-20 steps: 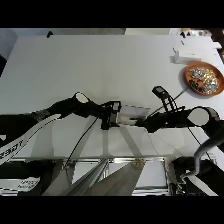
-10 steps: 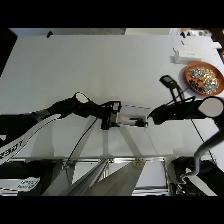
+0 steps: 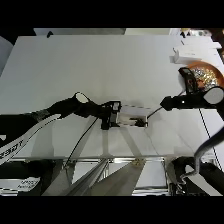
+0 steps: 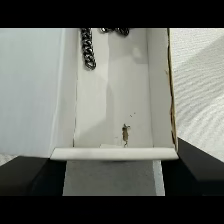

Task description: Fold the box and place the chain.

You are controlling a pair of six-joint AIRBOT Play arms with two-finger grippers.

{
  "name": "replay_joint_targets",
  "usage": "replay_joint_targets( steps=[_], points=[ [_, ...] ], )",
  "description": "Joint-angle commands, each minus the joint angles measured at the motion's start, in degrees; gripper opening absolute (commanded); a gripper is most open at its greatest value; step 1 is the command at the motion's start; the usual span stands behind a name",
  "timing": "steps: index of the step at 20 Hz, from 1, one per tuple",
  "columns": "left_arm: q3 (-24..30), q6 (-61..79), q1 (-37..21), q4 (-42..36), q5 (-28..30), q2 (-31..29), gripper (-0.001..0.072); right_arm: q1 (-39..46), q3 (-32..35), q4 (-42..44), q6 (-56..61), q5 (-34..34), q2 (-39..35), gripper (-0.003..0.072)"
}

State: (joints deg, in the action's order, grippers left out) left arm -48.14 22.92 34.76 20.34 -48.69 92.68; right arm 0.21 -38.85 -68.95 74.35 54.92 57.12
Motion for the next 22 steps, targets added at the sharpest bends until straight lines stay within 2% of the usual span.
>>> replay_joint_targets(
  steps=[1, 2, 3, 7, 13, 18, 22],
  points=[
    [0.0, 0.0, 0.0, 0.0, 0.0, 0.0, 0.0363, 0.5, -0.1, -0.5, 0.9, -1.2, 5.8, 0.0348],
    [0.0, 0.0, 0.0, 0.0, 0.0, 0.0, 0.0363, 0.5, 0.0, -0.5, 0.9, -1.7, 6.9, 0.0303],
    [0.0, 0.0, 0.0, 0.0, 0.0, 0.0, 0.0363, 0.5, -0.1, -0.5, 1.0, -2.2, 7.6, 0.0295],
    [0.0, 0.0, 0.0, 0.0, 0.0, 0.0, 0.0363, -0.5, 0.0, -2.1, 3.9, -2.4, 9.4, 0.0295],
    [0.0, 0.0, 0.0, 0.0, 0.0, 0.0, 0.0363, -8.2, 0.0, -4.8, 3.9, -2.9, 11.5, 0.0295],
    [0.0, 0.0, 0.0, 0.0, 0.0, 0.0, 0.0363, -8.7, 0.0, -8.9, 8.7, -4.3, 11.5, 0.0292],
    [0.0, 0.0, 0.0, 0.0, 0.0, 0.0, 0.0363, -8.7, 0.0, -8.9, 8.9, -4.9, 13.5, 0.0288]
  ],
)
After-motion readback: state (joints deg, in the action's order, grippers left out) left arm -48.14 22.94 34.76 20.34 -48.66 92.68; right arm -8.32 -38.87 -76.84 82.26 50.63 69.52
